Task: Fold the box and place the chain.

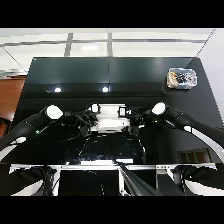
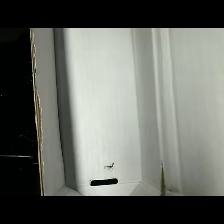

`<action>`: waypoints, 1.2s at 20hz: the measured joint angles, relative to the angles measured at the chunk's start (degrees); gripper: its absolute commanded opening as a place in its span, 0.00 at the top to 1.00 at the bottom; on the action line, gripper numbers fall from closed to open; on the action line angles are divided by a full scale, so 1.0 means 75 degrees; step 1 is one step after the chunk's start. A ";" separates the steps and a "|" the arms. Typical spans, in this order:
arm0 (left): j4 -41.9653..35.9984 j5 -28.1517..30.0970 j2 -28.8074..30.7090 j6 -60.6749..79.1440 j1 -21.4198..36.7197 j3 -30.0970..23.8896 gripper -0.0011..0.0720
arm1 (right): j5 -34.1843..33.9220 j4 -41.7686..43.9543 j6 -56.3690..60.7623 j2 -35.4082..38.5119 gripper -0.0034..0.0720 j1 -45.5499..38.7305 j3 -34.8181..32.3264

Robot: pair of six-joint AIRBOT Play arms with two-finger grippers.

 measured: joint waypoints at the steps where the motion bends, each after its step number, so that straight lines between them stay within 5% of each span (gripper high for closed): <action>1: -0.0111 0.0009 -0.0050 0.0003 -0.0003 0.0006 0.77 | 0.0000 0.0000 0.0003 0.0000 0.71 0.0000 0.0000; 4: -0.0286 0.0055 -0.0140 0.0020 -0.0012 0.0012 0.91 | 0.0000 0.0000 0.0000 0.0000 0.71 0.0000 0.0000; 5: -0.0321 0.0055 -0.0154 0.0023 -0.0015 0.0012 0.88 | 0.0000 0.0000 0.0000 0.0000 0.71 0.0000 0.0000; 6: -0.0341 0.0058 -0.0166 0.0026 -0.0015 0.0012 0.61 | 0.0000 0.0000 0.0000 0.0000 0.71 0.0000 0.0000; 7: -0.0364 0.0055 -0.0172 0.0026 -0.0015 0.0012 0.44 | 0.0000 0.0000 0.0000 0.0000 0.71 0.0000 0.0000; 8: -0.0391 0.0038 -0.0178 0.0017 -0.0015 0.0012 0.52 | -0.0003 0.0003 0.0003 0.0000 0.71 0.0000 0.0000; 9: -0.0385 0.0038 -0.0181 0.0020 -0.0015 0.0015 0.80 | -0.0003 0.0003 0.0003 0.0000 0.71 0.0000 0.0000; 10: -0.0370 0.0050 -0.0189 0.0023 -0.0015 0.0020 0.94 | -0.0003 0.0003 0.0003 0.0000 0.71 0.0000 0.0000; 12: -0.0338 -0.0093 -0.0187 0.0041 -0.0015 0.0041 0.44 | -0.0003 0.0000 0.0000 0.0000 0.71 0.0000 0.0000; 13: -0.0321 -0.0154 -0.0187 0.0023 -0.0015 0.0044 0.74 | -0.0003 0.0000 0.0000 0.0000 0.71 0.0000 0.0000; 14: -0.0286 -0.0201 -0.0187 -0.0009 -0.0009 0.0058 0.95 | -0.0003 0.0000 0.0000 0.0000 0.71 0.0000 0.0000; 18: 0.0326 -0.0889 0.0032 -0.0650 0.0198 0.0321 0.95 | -0.0003 0.0000 -0.0003 0.0000 0.71 0.0000 0.0000; 24: 0.3165 -0.2608 0.1105 -0.4607 0.1358 0.0860 0.95 | 0.0000 0.0000 -0.0003 0.0000 0.71 0.0000 0.0000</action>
